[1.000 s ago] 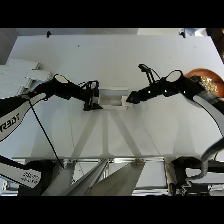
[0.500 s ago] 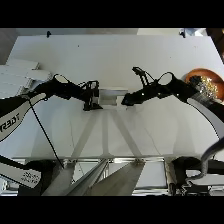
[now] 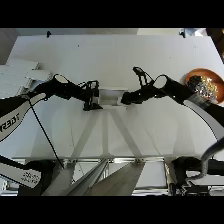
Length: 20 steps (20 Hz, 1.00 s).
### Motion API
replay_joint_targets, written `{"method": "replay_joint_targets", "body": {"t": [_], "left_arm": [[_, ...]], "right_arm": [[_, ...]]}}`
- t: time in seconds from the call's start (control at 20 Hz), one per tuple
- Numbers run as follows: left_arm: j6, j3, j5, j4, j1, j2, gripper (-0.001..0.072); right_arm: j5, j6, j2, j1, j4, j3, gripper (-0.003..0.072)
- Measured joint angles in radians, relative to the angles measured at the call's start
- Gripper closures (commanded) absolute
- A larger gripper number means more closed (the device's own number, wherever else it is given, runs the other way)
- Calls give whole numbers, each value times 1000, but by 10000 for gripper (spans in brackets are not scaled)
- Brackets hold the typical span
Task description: Fold the box and place the chain.
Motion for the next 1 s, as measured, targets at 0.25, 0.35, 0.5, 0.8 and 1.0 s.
{"method": "replay_joint_targets", "body": {"t": [0.25, 0.35, 0.5, 0.8, 1.0], "left_arm": [[0, 0, 0, 0, 0, 0, 430], [0, 0, 0, 0, 0, 0, 430], [-1, 0, 1, 0, 0, 0, 430], [-1, 0, 1, 0, 0, 0, 430], [-1, 0, 2, -1, -1, 0, 430]], "right_arm": [[-10, 149, 2, 40, -160, 14, 260], [-8, 241, 2, 66, -255, 30, 261], [-7, 380, 2, 107, -389, 52, 280], [12, 673, 2, 209, -654, 88, 305], [82, 856, -4, 259, -800, 133, 321]]}}
